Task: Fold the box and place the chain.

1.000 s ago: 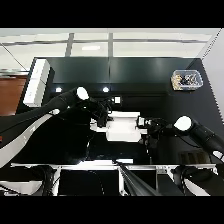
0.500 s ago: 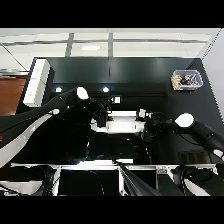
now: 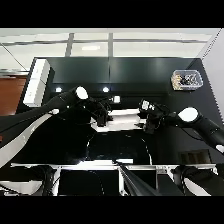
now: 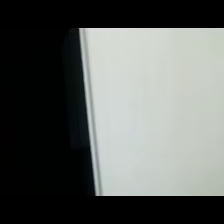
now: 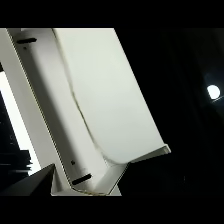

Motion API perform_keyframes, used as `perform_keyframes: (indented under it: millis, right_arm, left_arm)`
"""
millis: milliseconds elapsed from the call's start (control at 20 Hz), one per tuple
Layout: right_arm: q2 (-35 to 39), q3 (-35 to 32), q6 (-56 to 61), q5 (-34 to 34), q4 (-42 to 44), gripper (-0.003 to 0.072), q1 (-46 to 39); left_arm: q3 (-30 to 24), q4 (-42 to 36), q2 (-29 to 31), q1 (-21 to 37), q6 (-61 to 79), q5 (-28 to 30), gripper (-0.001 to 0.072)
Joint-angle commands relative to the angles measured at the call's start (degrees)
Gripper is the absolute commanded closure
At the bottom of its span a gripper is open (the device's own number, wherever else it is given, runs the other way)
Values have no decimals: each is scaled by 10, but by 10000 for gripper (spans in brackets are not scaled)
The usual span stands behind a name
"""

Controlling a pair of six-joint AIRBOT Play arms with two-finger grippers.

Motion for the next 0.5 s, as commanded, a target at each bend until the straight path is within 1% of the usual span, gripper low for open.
perform_keyframes:
  millis: [0, 200, 300, 450]
  right_arm:
    - [-10, 1, -1, 14, -1, -23, -7]
    - [-13, 1, -54, 27, 43, -22, -7]
    - [-13, 0, -56, 45, 42, -23, -7]
    - [-14, -12, -56, 45, 43, -23, -7]
  left_arm:
    - [0, 0, 0, 0, 0, -1, 686]
    - [0, 0, 0, 0, 0, -1, 686]
    - [0, 0, 3, 0, 0, -2, 686]
    - [0, 0, 7, 0, 0, -1, 687]
